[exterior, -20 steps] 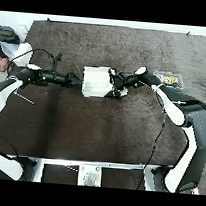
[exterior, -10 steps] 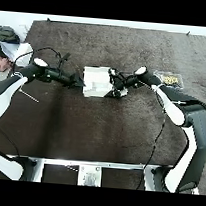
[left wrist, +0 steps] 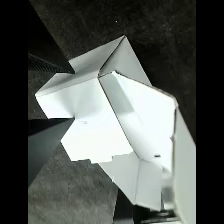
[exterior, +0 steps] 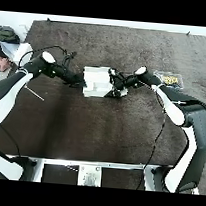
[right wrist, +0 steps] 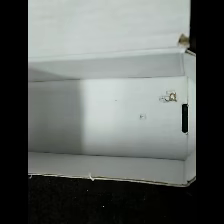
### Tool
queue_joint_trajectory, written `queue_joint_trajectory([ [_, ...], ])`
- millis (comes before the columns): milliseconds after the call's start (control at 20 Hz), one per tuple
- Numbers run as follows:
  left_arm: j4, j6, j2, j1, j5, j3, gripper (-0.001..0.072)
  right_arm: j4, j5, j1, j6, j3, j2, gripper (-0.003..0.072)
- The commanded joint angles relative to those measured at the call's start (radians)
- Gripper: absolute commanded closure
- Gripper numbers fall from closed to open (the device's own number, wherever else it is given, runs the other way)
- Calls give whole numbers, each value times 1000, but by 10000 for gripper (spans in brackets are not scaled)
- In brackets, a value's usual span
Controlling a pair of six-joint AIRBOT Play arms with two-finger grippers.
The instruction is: Fold the box and place the chain.
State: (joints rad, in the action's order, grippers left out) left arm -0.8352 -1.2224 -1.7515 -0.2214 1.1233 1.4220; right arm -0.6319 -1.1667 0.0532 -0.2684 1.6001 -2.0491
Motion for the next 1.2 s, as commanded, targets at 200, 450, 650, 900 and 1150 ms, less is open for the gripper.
queue_joint_trajectory([
  [200,-245,-272,0,-103,-33,76,406,0,0,1,0,0,0,406],
  [450,-380,-459,0,-164,-84,76,406,0,0,1,0,0,0,406],
  [650,-450,-581,0,-183,-84,76,407,0,0,1,0,0,0,406],
  [900,-481,-661,-1,-201,-96,76,408,0,0,1,0,0,0,406],
  [1150,-591,-833,-31,-229,-32,129,408,0,0,1,0,0,0,406],
])
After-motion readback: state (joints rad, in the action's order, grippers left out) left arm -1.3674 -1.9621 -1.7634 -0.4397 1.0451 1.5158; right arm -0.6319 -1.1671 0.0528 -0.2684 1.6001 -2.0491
